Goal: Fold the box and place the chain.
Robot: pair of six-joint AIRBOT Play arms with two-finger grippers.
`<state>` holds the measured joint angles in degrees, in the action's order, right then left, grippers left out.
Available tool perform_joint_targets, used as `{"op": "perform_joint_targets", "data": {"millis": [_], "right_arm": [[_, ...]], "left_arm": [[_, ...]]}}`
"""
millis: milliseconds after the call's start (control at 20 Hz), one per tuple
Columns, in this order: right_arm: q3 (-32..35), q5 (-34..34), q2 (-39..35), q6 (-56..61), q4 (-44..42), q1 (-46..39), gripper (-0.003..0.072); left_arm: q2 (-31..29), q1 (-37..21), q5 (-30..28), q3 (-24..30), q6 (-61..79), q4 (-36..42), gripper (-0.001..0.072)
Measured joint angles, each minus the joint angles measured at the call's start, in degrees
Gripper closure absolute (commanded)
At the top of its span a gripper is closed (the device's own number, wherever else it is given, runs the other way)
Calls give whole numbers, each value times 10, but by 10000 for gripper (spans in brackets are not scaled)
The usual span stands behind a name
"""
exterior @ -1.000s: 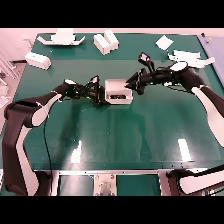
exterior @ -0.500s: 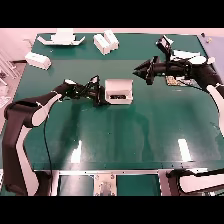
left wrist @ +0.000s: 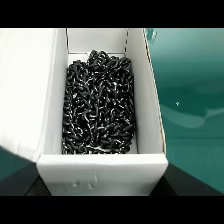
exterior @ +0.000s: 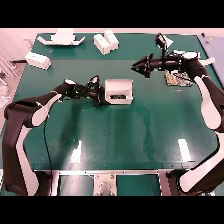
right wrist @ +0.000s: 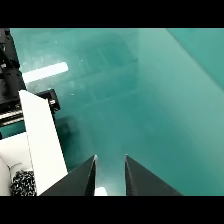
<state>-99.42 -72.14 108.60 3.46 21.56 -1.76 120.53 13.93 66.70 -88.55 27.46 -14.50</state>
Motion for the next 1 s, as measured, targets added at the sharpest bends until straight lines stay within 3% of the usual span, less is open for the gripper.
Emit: {"op": "perform_joint_targets", "data": {"millis": [600,750,1000], "right_arm": [[-40,-86,54,53,51,32,495],[-41,-111,55,66,61,36,420],[-41,-151,56,85,83,48,417]], "left_arm": [[0,0,0,0,0,0,173],[0,0,0,0,0,0,173],[0,0,0,0,0,0,173]]}}
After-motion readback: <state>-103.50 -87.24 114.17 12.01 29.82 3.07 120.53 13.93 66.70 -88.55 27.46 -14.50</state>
